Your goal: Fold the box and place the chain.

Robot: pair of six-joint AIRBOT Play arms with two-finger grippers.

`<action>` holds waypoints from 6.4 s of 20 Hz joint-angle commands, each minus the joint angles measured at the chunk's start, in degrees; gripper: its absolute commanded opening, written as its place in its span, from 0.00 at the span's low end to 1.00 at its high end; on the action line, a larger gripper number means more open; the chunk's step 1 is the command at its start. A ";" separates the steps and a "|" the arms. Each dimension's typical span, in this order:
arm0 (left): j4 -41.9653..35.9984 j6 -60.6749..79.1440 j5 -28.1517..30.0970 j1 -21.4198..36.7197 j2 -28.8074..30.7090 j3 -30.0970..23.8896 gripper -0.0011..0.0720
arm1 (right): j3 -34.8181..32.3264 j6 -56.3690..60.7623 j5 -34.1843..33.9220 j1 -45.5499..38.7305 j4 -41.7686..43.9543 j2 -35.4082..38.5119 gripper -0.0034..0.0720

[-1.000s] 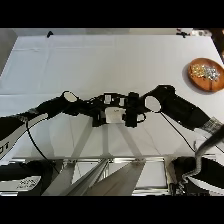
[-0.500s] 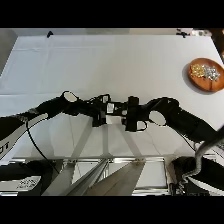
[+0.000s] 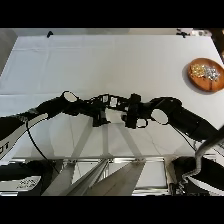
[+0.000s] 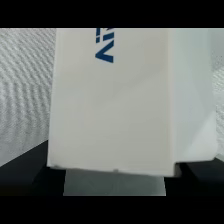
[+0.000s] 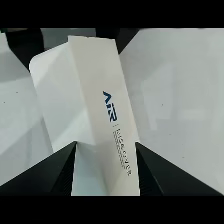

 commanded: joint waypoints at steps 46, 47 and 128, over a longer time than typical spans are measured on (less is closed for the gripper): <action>0.11 0.15 0.02 0.02 0.00 0.00 0.36 | -1.95 3.37 -8.90 1.20 0.57 -1.68 0.57; 0.11 0.15 0.02 0.02 0.00 0.00 0.36 | -1.95 3.37 -8.28 1.20 0.55 -1.68 0.57; 0.11 0.15 0.02 0.02 0.02 0.00 0.36 | -12.52 12.52 -26.29 1.90 -2.56 1.73 0.53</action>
